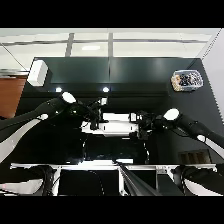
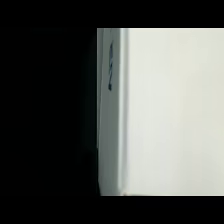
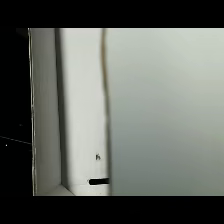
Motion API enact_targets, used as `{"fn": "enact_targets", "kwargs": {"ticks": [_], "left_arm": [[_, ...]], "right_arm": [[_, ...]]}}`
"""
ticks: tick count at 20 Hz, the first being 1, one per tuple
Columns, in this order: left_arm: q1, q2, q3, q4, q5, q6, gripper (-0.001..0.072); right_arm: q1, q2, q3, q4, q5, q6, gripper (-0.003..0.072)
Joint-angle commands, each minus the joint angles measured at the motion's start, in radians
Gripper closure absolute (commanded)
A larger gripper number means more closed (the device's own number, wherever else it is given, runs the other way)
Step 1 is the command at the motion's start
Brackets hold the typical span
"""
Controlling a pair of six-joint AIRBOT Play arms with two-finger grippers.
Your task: Fold the box and place the chain.
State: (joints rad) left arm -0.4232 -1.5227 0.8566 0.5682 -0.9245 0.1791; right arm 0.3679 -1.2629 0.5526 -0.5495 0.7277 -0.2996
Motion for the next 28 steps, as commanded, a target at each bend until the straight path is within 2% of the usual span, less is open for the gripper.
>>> {"fn": "enact_targets", "kwargs": {"ticks": [1, 11, 20, 22, 23, 24, 25, 26, 28], "left_arm": [[0.0, 0.001, 0.001, 0.0, 0.002, 0.0, 0.0683], [0.0, 0.001, 0.001, 0.0, 0.002, 0.0, 0.0684], [0.0, 0.001, 0.001, 0.0, 0.001, 0.0, 0.0683], [0.0, 0.001, 0.001, -0.001, 0.001, 0.0, 0.0679], [0.0, 0.001, 0.001, -0.001, 0.001, -0.001, 0.0646], [0.0, 0.001, 0.001, 0.0, 0.001, -0.006, 0.0537], [0.002, 0.006, 0.001, 0.002, 0.001, -0.012, 0.046], [0.004, 0.022, 0.001, 0.014, 0.0, -0.012, 0.0423], [0.012, 0.071, 0.008, 0.107, 0.0, -0.089, 0.0202]], "right_arm": [[0.0, -0.007, 0.0, -0.002, 0.0, 0.0, 0.0092], [0.0, -0.007, 0.0, -0.002, -0.039, 0.042, 0.0092], [-0.011, -0.007, 0.0, -0.002, -0.025, 0.041, 0.0093], [-0.01, -0.007, 0.0, -0.002, -0.025, 0.041, 0.0263], [-0.009, -0.007, 0.0, -0.002, -0.025, 0.041, 0.0263], [-0.009, -0.007, 0.0, -0.002, -0.026, 0.041, 0.0263], [-0.009, -0.007, 0.0, -0.002, -0.028, 0.042, 0.0269], [-0.005, -0.007, 0.0, -0.002, -0.031, 0.042, 0.0268], [-0.005, -0.008, 0.0, -0.005, -0.034, 0.045, 0.0268]]}}
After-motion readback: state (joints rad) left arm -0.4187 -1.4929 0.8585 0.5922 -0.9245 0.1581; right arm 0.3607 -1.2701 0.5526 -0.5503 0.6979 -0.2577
